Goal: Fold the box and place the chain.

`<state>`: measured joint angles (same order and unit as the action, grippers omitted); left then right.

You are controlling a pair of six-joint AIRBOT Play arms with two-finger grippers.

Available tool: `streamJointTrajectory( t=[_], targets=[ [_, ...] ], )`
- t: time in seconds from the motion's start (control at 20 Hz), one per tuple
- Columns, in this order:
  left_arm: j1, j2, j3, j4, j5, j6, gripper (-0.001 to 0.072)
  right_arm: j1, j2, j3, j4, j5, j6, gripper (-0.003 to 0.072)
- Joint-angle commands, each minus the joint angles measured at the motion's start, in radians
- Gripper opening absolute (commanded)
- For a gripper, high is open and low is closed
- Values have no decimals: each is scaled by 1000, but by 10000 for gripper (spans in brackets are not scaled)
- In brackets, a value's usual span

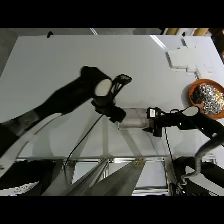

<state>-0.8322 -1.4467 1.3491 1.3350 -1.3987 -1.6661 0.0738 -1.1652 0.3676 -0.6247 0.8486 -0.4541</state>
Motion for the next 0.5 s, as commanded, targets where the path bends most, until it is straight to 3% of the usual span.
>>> streamJointTrajectory(
  t=[0.0,0.05,0.15,0.25,0.45],
  targets=[
    [100,129,-178,-120,87,369,461,0,1,0,0,0,0,356],
    [139,172,-261,-151,146,486,470,0,1,0,0,0,0,356],
    [214,249,-428,-217,319,788,575,0,1,0,1,0,0,356],
    [278,278,-551,-329,435,1162,632,0,1,0,0,0,0,356],
    [320,181,-596,-515,489,1703,632,0,1,0,0,0,0,356]
  ],
)
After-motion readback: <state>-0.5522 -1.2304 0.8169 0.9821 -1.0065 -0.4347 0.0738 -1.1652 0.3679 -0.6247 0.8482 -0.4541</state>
